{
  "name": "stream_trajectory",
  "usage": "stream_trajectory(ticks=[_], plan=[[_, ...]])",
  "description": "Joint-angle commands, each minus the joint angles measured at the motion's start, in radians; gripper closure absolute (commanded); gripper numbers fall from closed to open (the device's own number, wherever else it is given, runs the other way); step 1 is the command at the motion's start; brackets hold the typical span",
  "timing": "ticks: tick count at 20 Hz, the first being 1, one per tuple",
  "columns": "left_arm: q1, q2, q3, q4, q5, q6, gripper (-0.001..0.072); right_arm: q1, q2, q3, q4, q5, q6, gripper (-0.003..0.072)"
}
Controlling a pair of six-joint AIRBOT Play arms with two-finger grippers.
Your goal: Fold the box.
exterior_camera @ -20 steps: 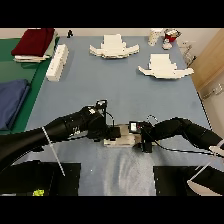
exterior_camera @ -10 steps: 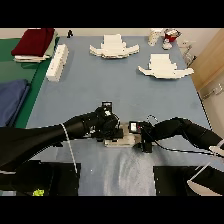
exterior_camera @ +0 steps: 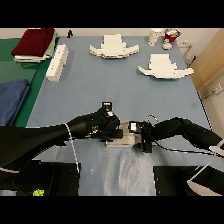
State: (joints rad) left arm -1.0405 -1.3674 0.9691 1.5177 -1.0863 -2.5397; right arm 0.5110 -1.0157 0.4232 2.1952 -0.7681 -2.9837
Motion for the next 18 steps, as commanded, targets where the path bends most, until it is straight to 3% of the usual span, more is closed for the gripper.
stream_trajectory(ticks=[1,3,4,5,6,10,14,15,17,18], plan=[[-0.001,-0.002,0.001,-0.003,0.009,0.0,0.0694,0.0,0.001,0.0,0.0,0.0,-0.002,0.0244],[-0.001,-0.001,0.003,-0.007,0.009,0.005,0.0691,0.0,0.001,0.0,0.0,0.0,-0.002,0.0245],[-0.001,0.0,0.003,-0.008,0.013,0.012,0.0538,0.0,0.001,0.0,0.0,0.0,-0.002,0.0244],[-0.001,0.004,0.003,-0.007,0.012,0.011,0.0144,0.0,0.001,0.0,0.0,0.0,-0.002,0.0244],[-0.001,0.009,0.003,-0.005,0.012,0.012,0.0019,0.0,0.001,0.0,0.0,0.0,-0.002,0.0244],[-0.001,0.063,0.003,-0.002,-0.026,0.055,0.0018,0.0,0.001,0.0,0.0,0.0,-0.002,0.0244],[-0.001,0.18,0.003,-0.003,-0.161,0.123,0.002,0.0,0.001,0.0,0.0,0.0,-0.002,0.0244],[-0.001,0.211,0.003,-0.003,-0.192,0.134,0.0063,0.0,0.001,0.0,0.0,0.0,-0.002,0.0244],[-0.001,0.265,0.003,-0.006,-0.228,0.214,0.067,0.0,0.001,0.0,0.0,0.0,-0.002,0.0245],[-0.001,0.284,0.003,-0.014,-0.23,0.273,0.0695,0.0,0.001,0.0,0.0,0.0,-0.002,0.0244]])
